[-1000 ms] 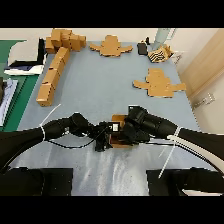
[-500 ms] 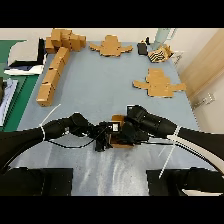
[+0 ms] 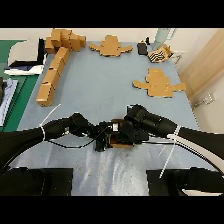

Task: Fold the box.

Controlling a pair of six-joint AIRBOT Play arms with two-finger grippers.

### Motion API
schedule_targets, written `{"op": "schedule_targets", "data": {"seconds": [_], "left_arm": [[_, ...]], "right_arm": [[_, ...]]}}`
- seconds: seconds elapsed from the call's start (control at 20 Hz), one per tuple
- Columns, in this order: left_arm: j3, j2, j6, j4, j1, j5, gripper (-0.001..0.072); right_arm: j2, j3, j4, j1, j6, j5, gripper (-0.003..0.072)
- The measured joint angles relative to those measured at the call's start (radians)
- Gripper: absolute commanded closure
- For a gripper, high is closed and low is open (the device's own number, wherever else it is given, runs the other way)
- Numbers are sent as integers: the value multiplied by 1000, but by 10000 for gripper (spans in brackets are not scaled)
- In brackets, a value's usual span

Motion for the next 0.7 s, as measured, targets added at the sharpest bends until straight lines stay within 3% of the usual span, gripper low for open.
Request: {"op": "schedule_targets", "data": {"seconds": [0.55, 0.7], "left_arm": [[0, 0, 0, 2, 0, -1, 211], [0, 0, 0, 2, 0, -1, 211]], "right_arm": [[90, -1, -5, -2, -14, -15, 243], [153, -1, 3, -3, -14, -14, 282]]}}
